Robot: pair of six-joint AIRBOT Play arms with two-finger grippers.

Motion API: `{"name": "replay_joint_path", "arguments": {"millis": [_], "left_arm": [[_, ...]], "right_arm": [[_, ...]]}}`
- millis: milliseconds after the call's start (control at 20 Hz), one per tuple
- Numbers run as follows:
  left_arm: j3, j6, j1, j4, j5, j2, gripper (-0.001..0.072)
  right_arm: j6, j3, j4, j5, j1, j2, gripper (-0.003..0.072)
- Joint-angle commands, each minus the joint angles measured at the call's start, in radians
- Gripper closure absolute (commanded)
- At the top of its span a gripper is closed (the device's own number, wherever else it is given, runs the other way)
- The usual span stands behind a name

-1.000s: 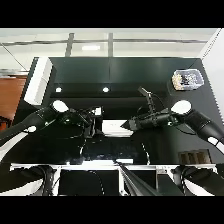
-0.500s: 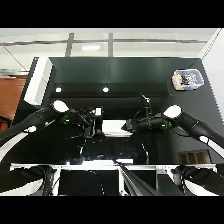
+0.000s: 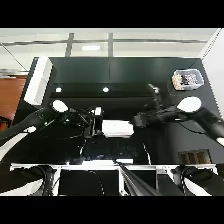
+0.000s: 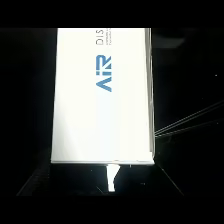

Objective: Fold the box and place the chain.

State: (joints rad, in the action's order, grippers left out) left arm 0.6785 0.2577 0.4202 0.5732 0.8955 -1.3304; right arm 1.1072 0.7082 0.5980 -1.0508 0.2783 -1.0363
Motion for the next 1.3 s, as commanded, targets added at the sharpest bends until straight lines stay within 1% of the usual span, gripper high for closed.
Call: {"name": "replay_joint_path", "arguments": {"millis": [0, 50, 150, 200, 350, 450, 550, 800, 1000, 1250], "left_arm": [[0.019, -0.073, -0.001, 0.08, -0.019, 0.03, -0.0009], [0.033, -0.126, -0.001, 0.116, -0.008, 0.047, -0.0009], [0.062, -0.196, -0.001, 0.125, 0.078, 0.082, -0.0009], [0.079, -0.235, 0.003, 0.125, 0.121, 0.099, -0.0006], [0.141, -0.416, 0.049, 0.126, 0.131, 0.114, -0.0004], [0.183, -0.422, 0.1, 0.126, 0.094, 0.09, -0.0003], [0.226, -0.422, 0.148, 0.126, 0.052, 0.044, -0.0003], [0.308, -0.411, 0.201, 0.13, 0.044, -0.079, -0.0003], [0.316, -0.411, 0.203, 0.139, 0.051, -0.122, -0.0003], [0.316, -0.411, 0.204, 0.166, 0.062, -0.125, -0.0003]], "right_arm": [[0.068, 0.033, 0.166, -0.144, -0.158, 0.169, 0.0669], [0.098, 0.033, 0.241, -0.181, -0.214, 0.212, 0.0669], [0.134, 0.032, 0.372, -0.23, -0.312, 0.266, 0.0669], [0.143, 0.031, 0.404, -0.233, -0.357, 0.281, 0.0669], [0.142, 0.031, 0.403, -0.224, -0.436, 0.285, 0.0669], [0.142, 0.031, 0.401, -0.203, -0.441, 0.285, 0.0669], [0.143, 0.031, 0.392, -0.189, -0.44, 0.285, 0.0669], [0.143, 0.031, 0.392, -0.192, -0.439, 0.285, 0.0669], [0.143, 0.031, 0.393, -0.194, -0.439, 0.285, 0.0669], [0.146, 0.031, 0.389, -0.194, -0.439, 0.285, 0.0669]]}}
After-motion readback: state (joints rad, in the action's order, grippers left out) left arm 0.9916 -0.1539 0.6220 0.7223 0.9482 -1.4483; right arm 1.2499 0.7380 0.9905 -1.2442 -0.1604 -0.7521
